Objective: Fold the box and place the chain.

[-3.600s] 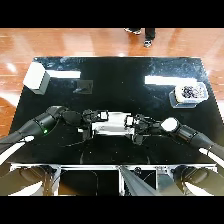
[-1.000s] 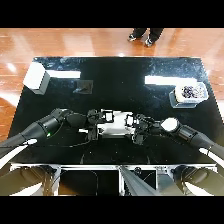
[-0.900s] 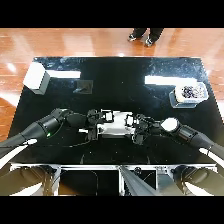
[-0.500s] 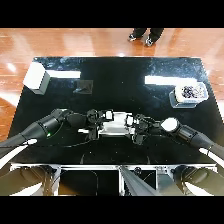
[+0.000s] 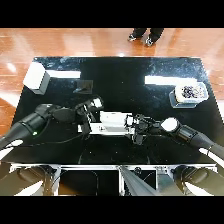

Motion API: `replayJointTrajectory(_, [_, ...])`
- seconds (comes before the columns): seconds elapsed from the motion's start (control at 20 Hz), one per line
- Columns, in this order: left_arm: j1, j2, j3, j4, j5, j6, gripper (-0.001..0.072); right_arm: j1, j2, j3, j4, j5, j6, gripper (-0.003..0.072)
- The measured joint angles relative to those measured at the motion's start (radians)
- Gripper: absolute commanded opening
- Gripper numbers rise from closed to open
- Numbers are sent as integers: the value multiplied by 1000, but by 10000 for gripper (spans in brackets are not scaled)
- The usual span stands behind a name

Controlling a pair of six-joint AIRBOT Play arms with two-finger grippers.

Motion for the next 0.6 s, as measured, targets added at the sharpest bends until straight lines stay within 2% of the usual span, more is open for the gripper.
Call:
replayJointTrajectory(0.15, [120, 33, 0, 14, 80, -153, 20, 0, 0, 0, 0, 0, 0, 553])
replayJointTrajectory(0.4, [388, 41, -38, 25, 216, -490, 21, 0, 0, 0, 0, 0, 0, 553])
replayJointTrajectory(0.6, [498, 1, -65, 13, 267, -593, 20, 0, 0, 0, 0, 0, 0, 552])
